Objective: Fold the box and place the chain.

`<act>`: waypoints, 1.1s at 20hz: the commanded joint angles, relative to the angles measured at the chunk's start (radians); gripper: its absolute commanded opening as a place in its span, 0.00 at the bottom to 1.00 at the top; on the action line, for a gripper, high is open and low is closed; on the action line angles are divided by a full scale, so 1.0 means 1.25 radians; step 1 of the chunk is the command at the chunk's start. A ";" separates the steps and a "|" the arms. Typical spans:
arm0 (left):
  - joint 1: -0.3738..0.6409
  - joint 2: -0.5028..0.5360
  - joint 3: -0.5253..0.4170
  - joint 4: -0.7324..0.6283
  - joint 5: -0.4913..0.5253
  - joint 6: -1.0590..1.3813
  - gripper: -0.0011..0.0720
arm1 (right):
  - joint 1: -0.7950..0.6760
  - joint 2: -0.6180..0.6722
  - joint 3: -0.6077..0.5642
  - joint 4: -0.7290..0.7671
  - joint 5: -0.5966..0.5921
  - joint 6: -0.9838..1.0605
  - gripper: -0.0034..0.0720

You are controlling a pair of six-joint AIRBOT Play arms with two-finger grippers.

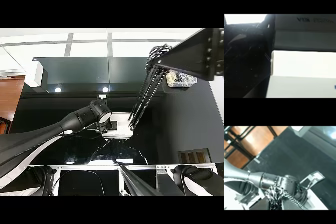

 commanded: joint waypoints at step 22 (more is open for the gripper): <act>0.001 0.000 0.001 0.001 0.006 0.000 0.05 | 0.145 -0.020 -0.737 -0.125 -0.432 -0.011 0.06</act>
